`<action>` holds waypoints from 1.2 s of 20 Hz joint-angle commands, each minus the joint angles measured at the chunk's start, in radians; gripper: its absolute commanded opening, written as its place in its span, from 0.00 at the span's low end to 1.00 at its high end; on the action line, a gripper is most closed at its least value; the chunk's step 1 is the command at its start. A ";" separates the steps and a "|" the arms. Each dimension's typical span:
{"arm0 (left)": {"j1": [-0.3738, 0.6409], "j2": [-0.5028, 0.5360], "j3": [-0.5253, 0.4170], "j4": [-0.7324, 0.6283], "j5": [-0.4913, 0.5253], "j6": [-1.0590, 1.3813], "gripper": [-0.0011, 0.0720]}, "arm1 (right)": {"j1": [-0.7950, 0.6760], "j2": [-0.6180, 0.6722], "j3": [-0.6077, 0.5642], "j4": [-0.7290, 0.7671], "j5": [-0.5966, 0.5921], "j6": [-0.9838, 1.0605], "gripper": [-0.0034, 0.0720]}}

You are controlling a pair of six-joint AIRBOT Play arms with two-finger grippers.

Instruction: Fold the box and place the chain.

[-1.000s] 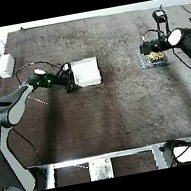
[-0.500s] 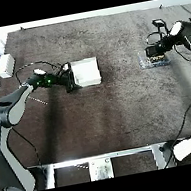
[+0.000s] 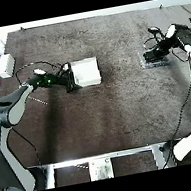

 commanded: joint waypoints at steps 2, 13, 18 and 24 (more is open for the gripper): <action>0.001 0.001 0.001 0.000 0.000 0.000 0.65 | 0.000 -0.018 0.003 0.000 0.026 -0.004 0.40; 0.001 0.001 0.001 0.000 0.000 0.000 0.65 | 0.003 0.081 0.004 0.010 -0.014 -0.019 0.04; 0.001 0.001 0.001 0.000 0.000 0.000 0.65 | 0.003 0.247 0.004 0.039 -0.089 -0.042 0.04; 0.001 0.001 0.001 0.000 0.000 0.000 0.65 | 0.003 0.465 0.004 0.268 -0.218 -0.145 0.04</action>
